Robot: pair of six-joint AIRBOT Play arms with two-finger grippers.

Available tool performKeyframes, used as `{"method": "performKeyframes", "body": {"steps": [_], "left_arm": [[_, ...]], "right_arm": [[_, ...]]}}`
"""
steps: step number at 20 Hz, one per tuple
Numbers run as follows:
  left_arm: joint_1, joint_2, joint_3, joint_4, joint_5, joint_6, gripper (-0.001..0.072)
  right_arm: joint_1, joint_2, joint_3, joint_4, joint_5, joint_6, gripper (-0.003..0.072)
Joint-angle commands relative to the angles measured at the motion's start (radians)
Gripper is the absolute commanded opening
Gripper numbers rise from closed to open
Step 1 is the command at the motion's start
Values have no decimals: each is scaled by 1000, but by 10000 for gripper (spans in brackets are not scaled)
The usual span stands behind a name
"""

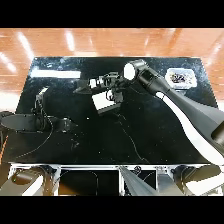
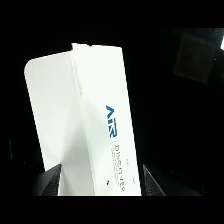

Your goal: Fold the box and place the chain.

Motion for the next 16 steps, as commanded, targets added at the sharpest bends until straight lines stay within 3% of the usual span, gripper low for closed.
{"method": "performKeyframes", "body": {"steps": [1, 9, 11, 12, 15, 16], "left_arm": [[1, 0, 0, -1, 0, 0, 566], [1, 0, 0, -2, -4, 0, 566], [1, 0, 0, -2, -4, 0, 566], [1, 0, 0, -2, -4, 0, 566], [1, 0, 0, -2, -5, 0, 566], [1, 0, 0, -2, -7, 0, 566]], "right_arm": [[-5, -6, 0, 15, 20, -15, 618], [-8, -30, 0, 27, 34, 0, 610], [-9, -32, 0, 27, 11, 0, 367], [-9, -31, 1, 27, -5, 1, 309], [-9, -29, 1, 26, -10, 1, 294], [-9, -27, 1, 26, -10, 6, 135]]}}
